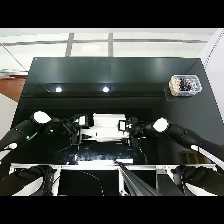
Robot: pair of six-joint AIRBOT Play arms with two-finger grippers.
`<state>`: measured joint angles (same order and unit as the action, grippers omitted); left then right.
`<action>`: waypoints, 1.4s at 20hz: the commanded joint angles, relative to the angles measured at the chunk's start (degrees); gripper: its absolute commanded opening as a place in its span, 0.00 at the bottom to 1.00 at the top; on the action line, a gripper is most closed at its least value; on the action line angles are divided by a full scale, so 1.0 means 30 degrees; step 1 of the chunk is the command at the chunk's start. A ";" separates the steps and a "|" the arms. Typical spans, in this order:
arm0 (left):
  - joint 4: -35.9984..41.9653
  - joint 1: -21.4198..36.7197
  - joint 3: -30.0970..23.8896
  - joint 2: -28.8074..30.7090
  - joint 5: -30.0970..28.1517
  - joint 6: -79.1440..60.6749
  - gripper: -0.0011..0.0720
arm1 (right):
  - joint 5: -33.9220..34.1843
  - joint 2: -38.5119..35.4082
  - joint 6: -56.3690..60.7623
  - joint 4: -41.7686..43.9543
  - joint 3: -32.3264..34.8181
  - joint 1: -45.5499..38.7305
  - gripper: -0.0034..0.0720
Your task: Fold the box and place the chain.
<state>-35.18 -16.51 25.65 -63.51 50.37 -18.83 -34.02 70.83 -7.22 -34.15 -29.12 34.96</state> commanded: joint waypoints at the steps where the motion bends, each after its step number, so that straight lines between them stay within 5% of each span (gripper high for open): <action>1: 0.0248 -0.0634 -0.0007 -0.0066 -0.0554 -0.0219 0.55 | -0.0007 -0.0007 0.0007 0.0007 0.0007 0.0015 0.67; 2: 0.0248 -0.0627 -0.0007 -0.0066 -0.0641 -0.0211 0.38 | -0.0007 -0.0007 0.0007 0.0007 0.0007 0.0015 0.67; 15: 0.1559 -0.0787 -0.0007 -0.0175 0.0357 0.0918 0.29 | -0.0007 -0.0007 0.0007 0.0007 0.0007 0.0015 0.67; 25: 0.2463 -0.1785 -0.0007 -0.0670 -0.0896 0.0918 0.29 | -0.0007 -0.0007 0.0007 0.0007 0.0007 0.0015 0.67; 28: 0.2484 -0.1872 -0.0007 -0.0670 -0.0721 0.0911 0.12 | -0.0007 -0.0007 0.0007 0.0007 0.0007 0.0015 0.67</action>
<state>-27.97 -21.91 25.65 -65.47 48.31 -16.12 -34.06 70.83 -7.20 -34.15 -29.12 34.96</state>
